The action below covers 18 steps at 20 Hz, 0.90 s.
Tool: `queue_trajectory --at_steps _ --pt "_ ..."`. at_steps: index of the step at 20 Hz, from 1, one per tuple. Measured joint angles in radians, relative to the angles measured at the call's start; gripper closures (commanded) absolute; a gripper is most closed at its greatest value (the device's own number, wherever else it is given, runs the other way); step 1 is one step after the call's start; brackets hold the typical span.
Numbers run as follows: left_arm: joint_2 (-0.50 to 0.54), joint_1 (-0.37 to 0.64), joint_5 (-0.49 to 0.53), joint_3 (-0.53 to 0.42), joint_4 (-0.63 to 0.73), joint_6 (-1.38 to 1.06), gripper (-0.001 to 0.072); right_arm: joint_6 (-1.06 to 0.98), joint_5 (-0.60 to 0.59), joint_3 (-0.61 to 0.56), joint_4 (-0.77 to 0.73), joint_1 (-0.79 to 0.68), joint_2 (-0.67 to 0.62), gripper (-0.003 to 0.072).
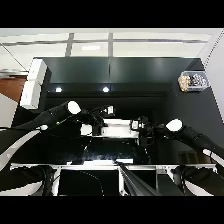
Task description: Fold the box and place the chain.
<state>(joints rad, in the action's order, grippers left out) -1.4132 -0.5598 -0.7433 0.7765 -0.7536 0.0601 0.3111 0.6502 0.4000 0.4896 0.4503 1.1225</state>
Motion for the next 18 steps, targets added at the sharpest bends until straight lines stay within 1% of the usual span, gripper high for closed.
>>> queue_trajectory --at_steps 10,18 --pt "0.0 0.0 -0.002 0.0 -0.001 0.0 0.0683 -0.027 -0.008 0.003 0.031 0.021 0.007 -0.0026" --pt "0.0 0.0 -0.001 0.0 -0.002 0.0 0.0683 -0.073 -0.045 0.004 0.057 0.04 0.01 -0.0025"
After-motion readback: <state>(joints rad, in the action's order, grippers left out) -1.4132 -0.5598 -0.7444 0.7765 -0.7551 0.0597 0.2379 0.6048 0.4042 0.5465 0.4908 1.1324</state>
